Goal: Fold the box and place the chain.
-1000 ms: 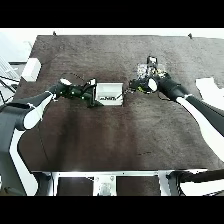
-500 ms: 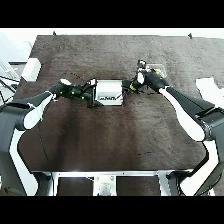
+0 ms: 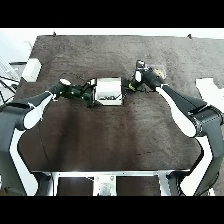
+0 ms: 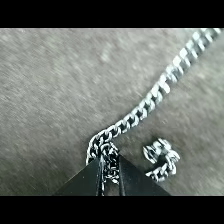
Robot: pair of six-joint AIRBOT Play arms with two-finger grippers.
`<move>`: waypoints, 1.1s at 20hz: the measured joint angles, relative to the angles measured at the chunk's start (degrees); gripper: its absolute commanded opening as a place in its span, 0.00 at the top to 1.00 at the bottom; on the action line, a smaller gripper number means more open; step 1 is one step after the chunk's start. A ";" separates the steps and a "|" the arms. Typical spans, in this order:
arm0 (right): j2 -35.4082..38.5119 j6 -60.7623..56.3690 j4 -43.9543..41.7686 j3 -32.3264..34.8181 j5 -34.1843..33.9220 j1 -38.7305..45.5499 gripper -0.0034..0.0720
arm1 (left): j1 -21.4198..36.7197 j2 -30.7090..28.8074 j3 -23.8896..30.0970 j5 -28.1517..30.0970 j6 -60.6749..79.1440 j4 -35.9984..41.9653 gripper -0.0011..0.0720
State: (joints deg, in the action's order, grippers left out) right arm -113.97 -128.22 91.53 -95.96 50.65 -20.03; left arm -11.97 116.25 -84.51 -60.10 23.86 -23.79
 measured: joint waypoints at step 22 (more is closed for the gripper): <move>25.97 5.05 18.27 -0.22 15.67 -9.66 0.95 | -0.11 0.00 0.00 -0.61 0.20 0.04 0.53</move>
State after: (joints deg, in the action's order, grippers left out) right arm -88.01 -123.17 109.80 -96.18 66.32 -29.69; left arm -12.08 116.25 -84.51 -60.71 24.05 -23.75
